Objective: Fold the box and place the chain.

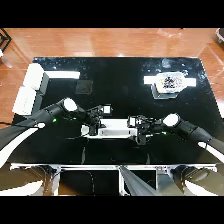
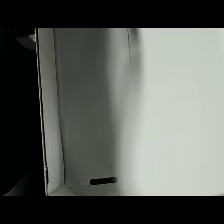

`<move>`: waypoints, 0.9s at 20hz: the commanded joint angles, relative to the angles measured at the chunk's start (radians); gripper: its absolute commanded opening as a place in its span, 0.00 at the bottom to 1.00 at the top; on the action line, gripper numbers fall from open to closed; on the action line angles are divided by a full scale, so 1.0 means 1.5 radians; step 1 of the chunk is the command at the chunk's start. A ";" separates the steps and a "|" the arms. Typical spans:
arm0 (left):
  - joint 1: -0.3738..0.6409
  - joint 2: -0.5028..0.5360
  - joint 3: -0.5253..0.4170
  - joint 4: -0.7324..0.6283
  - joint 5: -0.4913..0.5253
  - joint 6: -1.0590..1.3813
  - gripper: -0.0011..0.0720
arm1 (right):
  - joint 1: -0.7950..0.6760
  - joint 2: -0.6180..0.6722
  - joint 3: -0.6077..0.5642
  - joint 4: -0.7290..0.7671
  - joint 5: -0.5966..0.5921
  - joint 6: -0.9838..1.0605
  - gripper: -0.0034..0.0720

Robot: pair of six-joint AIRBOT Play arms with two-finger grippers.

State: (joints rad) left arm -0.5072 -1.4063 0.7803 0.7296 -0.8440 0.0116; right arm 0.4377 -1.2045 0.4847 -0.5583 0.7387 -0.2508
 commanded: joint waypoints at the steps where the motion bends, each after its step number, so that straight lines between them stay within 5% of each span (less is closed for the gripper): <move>1: 0.001 0.008 0.002 -0.002 -0.004 0.002 0.54 | 0.001 -0.001 0.000 0.000 0.002 0.000 0.65; 4: 0.008 0.031 0.002 0.003 -0.003 -0.020 0.87 | 0.001 -0.001 0.000 0.000 0.002 0.000 0.65; 8: 0.057 0.081 0.002 0.083 -0.006 -0.160 0.88 | 0.001 -0.001 0.000 0.000 0.002 0.000 0.65; 12: 0.148 0.175 0.002 0.124 -0.103 -0.281 0.88 | 0.001 -0.001 0.000 0.000 0.002 0.000 0.65; 14: 0.195 0.222 0.002 0.124 -0.185 -0.357 0.75 | 0.001 -0.001 0.000 0.000 0.002 0.000 0.65; 15: 0.213 0.242 0.002 0.124 -0.227 -0.387 0.56 | 0.001 -0.001 0.000 0.000 0.002 0.000 0.65; 16: 0.230 0.260 0.002 0.124 -0.277 -0.411 0.15 | 0.001 -0.001 0.000 0.000 0.002 0.000 0.65; 17: 0.239 0.273 0.001 0.119 -0.326 -0.420 0.04 | 0.001 -0.001 0.000 0.000 0.002 0.000 0.65; 18: 0.240 0.280 0.001 0.114 -0.372 -0.440 0.04 | 0.001 -0.001 0.000 0.000 0.002 0.000 0.65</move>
